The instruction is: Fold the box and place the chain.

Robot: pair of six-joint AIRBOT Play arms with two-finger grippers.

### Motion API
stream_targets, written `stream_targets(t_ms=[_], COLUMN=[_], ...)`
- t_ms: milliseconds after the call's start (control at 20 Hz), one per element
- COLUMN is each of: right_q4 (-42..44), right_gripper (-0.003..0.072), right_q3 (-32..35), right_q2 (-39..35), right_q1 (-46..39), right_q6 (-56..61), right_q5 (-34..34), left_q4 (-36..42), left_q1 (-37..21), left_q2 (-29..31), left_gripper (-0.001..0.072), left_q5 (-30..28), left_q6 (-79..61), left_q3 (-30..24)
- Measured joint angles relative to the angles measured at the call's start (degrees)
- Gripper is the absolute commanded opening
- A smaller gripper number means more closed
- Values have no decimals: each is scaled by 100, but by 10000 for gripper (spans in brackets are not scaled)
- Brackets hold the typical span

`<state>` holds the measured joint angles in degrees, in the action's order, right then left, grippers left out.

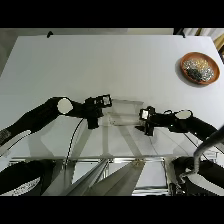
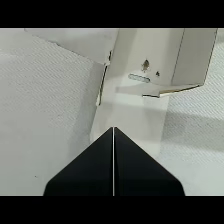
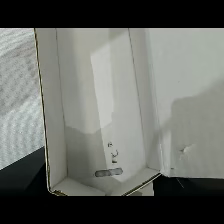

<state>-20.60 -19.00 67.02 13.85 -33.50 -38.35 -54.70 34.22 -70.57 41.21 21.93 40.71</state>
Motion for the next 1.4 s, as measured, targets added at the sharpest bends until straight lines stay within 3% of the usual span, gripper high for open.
stream_targets(t_ms=[250, 300, 450, 700, 900, 1400], right_q4=[-2, -2, -2, -2, 0, -9], right_gripper=[263, 263, 263, 263, 263, 263], right_q3=[0, 0, 0, -2, 0, -2], right_q2=[0, 0, 0, -2, 0, -2], right_q1=[0, 0, 0, 0, 0, 0], right_q6=[0, 0, 0, 0, 0, -17], right_q5=[0, 0, 0, 0, 0, -11], left_q4=[22, 24, 26, 129, 743, 1305], left_q1=[0, 0, 4, 33, 42, 48], left_q2=[-28, -61, -247, -579, -660, -922], left_gripper=[4, 35, 279, 282, 284, 293], left_q5=[-22, -31, -142, -433, -542, -361], left_q6=[-595, -732, -981, -1231, -2120, -3294], left_q3=[-4, -4, -4, -4, -4, -2])
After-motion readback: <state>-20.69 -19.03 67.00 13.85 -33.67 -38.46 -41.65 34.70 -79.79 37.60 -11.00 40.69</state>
